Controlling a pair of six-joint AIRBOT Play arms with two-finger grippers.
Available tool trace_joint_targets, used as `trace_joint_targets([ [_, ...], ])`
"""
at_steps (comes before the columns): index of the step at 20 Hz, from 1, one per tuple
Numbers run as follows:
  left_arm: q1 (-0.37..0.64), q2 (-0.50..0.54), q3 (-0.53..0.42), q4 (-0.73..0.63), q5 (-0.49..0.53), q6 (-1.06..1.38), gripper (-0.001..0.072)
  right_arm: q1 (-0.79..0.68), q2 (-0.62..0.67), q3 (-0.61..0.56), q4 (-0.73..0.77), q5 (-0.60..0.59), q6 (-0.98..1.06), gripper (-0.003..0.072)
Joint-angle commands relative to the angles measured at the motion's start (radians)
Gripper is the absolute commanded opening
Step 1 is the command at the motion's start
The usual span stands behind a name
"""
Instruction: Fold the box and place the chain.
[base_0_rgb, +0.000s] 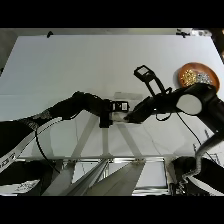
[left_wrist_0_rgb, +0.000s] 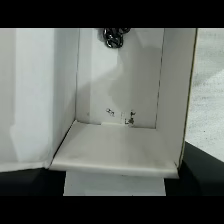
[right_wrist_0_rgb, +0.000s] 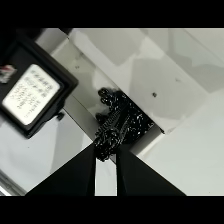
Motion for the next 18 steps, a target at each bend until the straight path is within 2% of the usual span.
trace_joint_targets([
  [1, 0.000, -0.001, 0.001, 0.000, 0.000, 0.000, 0.0353, 0.000, -0.093, -0.016, 0.003, 0.002, 0.010, 0.0013],
  [4, 0.000, 0.000, 0.001, 0.000, 0.000, 0.000, 0.0353, 0.000, -0.138, -0.020, 0.002, 0.013, 0.010, 0.0022],
  [6, 0.000, -0.001, 0.001, 0.000, 0.001, 0.000, 0.0353, 0.000, -0.158, -0.029, 0.002, 0.025, 0.010, 0.0157],
  [7, 0.000, -0.001, 0.001, 0.000, 0.000, 0.000, 0.0353, 0.000, -0.165, -0.032, 0.002, 0.024, 0.010, 0.0180],
  [12, 0.000, -0.001, 0.001, 0.000, 0.000, 0.000, 0.0353, -0.049, -0.164, -0.032, 0.028, 0.011, 0.003, 0.0181],
  [18, 0.000, -0.001, 0.001, 0.000, 0.000, 0.000, 0.0353, -0.323, -0.035, -0.032, 0.179, 0.012, -0.123, 0.0161],
])
